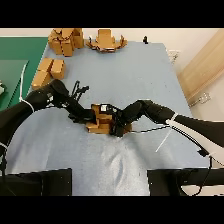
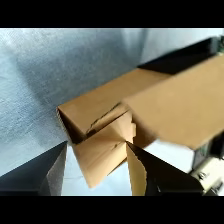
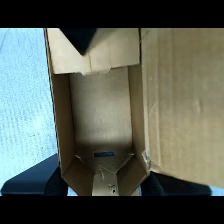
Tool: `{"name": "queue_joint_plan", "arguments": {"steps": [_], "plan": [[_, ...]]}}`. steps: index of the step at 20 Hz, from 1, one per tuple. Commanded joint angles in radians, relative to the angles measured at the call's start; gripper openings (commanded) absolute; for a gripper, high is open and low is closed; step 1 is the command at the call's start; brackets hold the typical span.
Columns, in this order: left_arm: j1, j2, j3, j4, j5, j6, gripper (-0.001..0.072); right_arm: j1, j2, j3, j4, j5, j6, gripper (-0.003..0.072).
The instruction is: Fold the box.
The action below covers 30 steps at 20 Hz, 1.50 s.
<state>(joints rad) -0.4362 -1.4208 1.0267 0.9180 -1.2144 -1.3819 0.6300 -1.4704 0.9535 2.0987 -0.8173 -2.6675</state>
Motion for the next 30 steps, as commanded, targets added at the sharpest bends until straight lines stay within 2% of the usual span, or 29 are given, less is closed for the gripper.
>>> {"name": "queue_joint_plan", "arguments": {"steps": [1,2,3,6,14,15,16,22,23,24,26,30], "plan": [[-0.085,0.000,0.046,0.166,0.061,-0.196,0.0550,0.000,0.000,0.001,0.000,0.004,0.000,0.0007],[-0.100,0.000,0.050,0.184,0.071,-0.218,0.0481,0.000,0.000,0.001,0.000,0.004,0.000,0.0006],[-0.111,0.000,0.050,0.183,0.075,-0.220,0.0464,0.000,0.000,0.001,0.000,0.004,0.000,0.0007],[-0.137,0.000,0.050,0.205,0.075,-0.262,0.0464,0.000,0.000,0.001,0.000,0.005,0.000,0.0007],[-0.237,-0.018,0.051,0.410,0.079,-0.505,0.0463,0.000,0.000,0.001,0.002,0.005,0.000,0.0006],[-0.250,-0.026,0.051,0.421,0.079,-0.526,0.0450,0.000,0.000,0.001,0.005,0.005,0.000,0.0006],[-0.260,-0.037,0.053,0.421,0.080,-0.528,0.0348,0.000,0.000,0.001,0.008,0.005,0.000,0.0006],[-0.291,-0.088,0.086,0.468,0.077,-0.610,0.0338,0.000,0.000,0.001,0.012,0.005,0.000,0.0007],[-0.294,-0.090,0.090,0.488,0.074,-0.632,0.0299,0.000,0.000,0.001,0.012,0.005,0.000,0.0007],[-0.301,-0.090,0.098,0.513,0.072,-0.639,0.0181,0.000,0.000,0.001,0.012,0.005,0.000,0.0007],[-0.318,-0.090,0.118,0.554,0.064,-0.648,0.0015,0.000,0.000,0.001,0.012,0.005,0.000,0.0007],[-0.355,-0.100,0.132,0.609,0.041,-0.712,0.0015,0.000,0.000,0.001,0.012,0.005,0.000,0.0006]]}}
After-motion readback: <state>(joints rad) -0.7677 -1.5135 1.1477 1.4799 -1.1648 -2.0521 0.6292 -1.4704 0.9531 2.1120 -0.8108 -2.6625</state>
